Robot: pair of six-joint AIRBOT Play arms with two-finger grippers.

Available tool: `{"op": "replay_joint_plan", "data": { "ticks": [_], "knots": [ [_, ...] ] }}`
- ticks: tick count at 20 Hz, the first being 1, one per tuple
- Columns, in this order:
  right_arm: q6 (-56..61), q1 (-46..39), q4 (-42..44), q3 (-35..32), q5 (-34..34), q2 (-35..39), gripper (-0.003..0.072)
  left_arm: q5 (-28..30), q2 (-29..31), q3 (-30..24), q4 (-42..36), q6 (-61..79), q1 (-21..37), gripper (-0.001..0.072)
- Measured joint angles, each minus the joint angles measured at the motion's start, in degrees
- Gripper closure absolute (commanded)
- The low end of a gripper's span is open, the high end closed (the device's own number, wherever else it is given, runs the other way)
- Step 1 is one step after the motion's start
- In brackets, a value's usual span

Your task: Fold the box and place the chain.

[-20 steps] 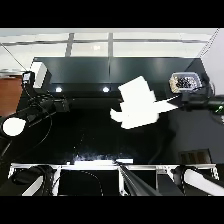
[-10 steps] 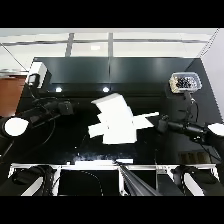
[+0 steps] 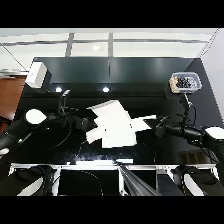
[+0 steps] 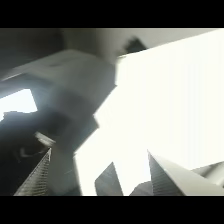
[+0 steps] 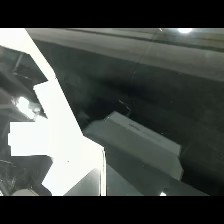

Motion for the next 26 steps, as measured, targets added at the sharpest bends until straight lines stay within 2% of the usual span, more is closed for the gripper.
{"op": "replay_joint_plan", "data": {
  "ticks": [3, 7, 14, 17, 19, 22, 24, 25, 26],
  "knots": [
    [0.09, 0.11, 0.02, -0.02, 0.02, 0.04, 0.0673, -0.22, -5.25, 0.48, -8.02, 16.83, 0.11, 0.0006],
    [1.77, 0.11, 0.00, -0.02, 0.09, 0.04, 0.0673, -2.36, -12.26, 3.06, -12.68, 29.51, 2.03, 0.0011],
    [5.01, 0.11, -1.22, -0.02, -0.15, 0.04, 0.0673, -19.10, -26.69, 10.56, -22.18, 44.26, 6.69, 0.0023],
    [7.10, 0.11, -3.17, -0.02, -0.20, 0.04, 0.0673, -23.26, -31.30, 14.03, -22.53, 47.34, 5.84, 0.0184],
    [7.91, 0.11, -4.09, -0.04, -0.31, 0.04, 0.0673, -25.14, -32.92, 16.04, -21.59, 48.48, 5.09, 0.0352],
    [8.76, 0.11, -4.83, -0.02, -0.28, 0.04, 0.0673, -28.76, -33.99, 18.21, -19.63, 49.33, 4.72, 0.0391],
    [9.07, 0.11, -5.14, -0.02, -0.46, 0.04, 0.0673, -30.03, -34.27, 18.95, -17.97, 49.44, 4.52, 0.0522],
    [9.14, 0.11, -5.29, -0.04, -0.57, 0.04, 0.0673, -30.10, -34.40, 19.17, -17.09, 49.42, 4.31, 0.0641],
    [9.25, 0.11, -5.29, -0.04, -0.72, 0.04, 0.0673, -30.36, -34.45, 19.34, -16.11, 49.46, 4.09, 0.0684]
  ]
}}
